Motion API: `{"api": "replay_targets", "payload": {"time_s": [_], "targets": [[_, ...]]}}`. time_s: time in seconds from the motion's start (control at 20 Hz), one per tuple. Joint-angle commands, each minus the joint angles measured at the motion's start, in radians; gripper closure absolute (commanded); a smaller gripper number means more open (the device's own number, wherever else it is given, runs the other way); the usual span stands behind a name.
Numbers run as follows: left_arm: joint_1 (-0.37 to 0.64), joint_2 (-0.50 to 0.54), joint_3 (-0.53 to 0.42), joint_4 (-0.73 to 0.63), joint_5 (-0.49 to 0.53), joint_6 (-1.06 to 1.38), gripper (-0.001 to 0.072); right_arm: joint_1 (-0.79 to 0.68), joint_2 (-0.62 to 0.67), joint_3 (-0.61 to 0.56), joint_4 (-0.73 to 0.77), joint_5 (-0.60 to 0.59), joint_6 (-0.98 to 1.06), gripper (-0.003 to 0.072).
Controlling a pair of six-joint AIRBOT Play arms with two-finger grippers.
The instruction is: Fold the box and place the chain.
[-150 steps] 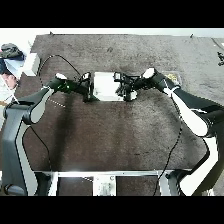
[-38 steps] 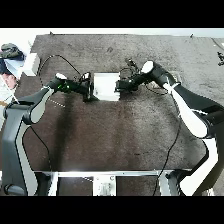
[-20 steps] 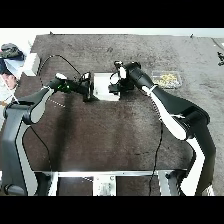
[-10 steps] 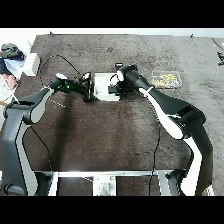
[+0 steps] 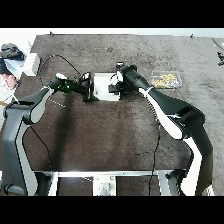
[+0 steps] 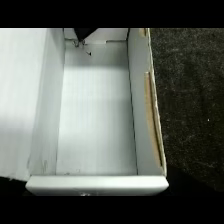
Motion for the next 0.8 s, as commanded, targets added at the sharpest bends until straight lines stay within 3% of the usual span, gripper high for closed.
{"api": "replay_targets", "payload": {"time_s": [0.0,0.3,0.35,0.45,0.55,0.75], "targets": [[0.000,0.000,0.000,0.000,0.000,0.000,0.0243,0.001,0.012,0.001,0.006,0.003,0.005,0.0330],[0.000,0.000,0.000,0.000,0.000,0.000,0.0243,0.000,0.022,0.001,0.008,0.010,0.004,0.0314],[0.000,0.000,0.000,0.000,0.000,0.000,0.0243,0.000,0.019,0.001,0.008,0.010,0.004,0.0366],[0.000,0.000,0.000,0.000,0.000,0.000,0.0243,0.000,0.003,0.001,0.005,0.010,0.002,0.0368],[0.000,0.000,0.000,0.000,0.000,0.000,0.0243,0.000,-0.012,0.001,0.000,0.010,0.002,0.0476],[0.000,0.000,0.000,0.000,0.000,0.000,0.0243,0.001,-0.012,0.001,-0.005,-0.001,0.002,0.0479]]}}
